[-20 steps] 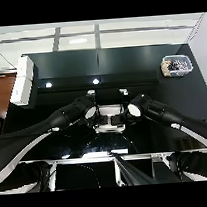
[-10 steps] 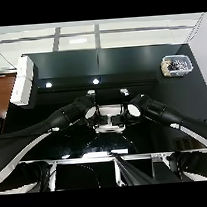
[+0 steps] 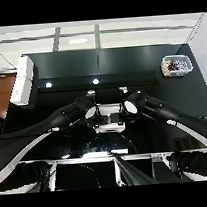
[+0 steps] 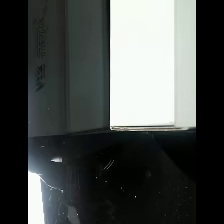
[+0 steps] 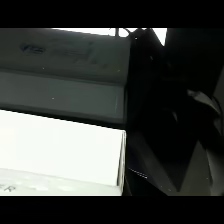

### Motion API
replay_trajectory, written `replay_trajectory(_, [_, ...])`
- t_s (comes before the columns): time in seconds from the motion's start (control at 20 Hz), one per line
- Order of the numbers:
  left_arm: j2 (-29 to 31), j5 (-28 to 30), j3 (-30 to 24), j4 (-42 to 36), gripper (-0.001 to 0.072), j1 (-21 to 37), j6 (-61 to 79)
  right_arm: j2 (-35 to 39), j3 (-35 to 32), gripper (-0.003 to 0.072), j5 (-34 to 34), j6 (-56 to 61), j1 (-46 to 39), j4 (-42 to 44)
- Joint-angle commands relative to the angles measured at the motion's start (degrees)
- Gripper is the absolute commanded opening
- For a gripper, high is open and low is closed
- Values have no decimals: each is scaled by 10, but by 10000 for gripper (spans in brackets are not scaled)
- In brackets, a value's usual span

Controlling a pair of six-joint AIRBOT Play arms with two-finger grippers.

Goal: Fold the box and place the chain.

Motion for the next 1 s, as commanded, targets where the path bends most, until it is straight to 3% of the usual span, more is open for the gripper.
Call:
replay_trajectory(0.0, [0,0,0,0,29,0,0,-10,11,241,25,3,3,-10])
replay_trajectory(0.5, [0,0,0,0,29,0,0,-22,11,241,34,-2,4,2])
replay_trajectory(0.55, [0,0,0,0,29,0,0,-22,11,218,35,-2,4,2])
replay_trajectory(0.6, [0,0,0,0,29,0,0,-22,11,56,35,-3,4,2])
replay_trajectory(0.65, [0,0,0,0,29,0,0,-22,11,8,35,-4,4,2])
replay_trajectory(0.8, [0,0,0,0,29,0,0,-22,11,8,36,-4,4,0])
replay_trajectory(0.85, [0,0,0,0,29,0,0,-22,11,25,36,-4,4,0])
replay_trajectory(0.9, [0,0,0,0,29,0,0,-22,11,192,36,-4,4,0])
replay_trajectory(0.95, [0,0,0,0,29,0,0,-22,11,285,37,-4,4,0])
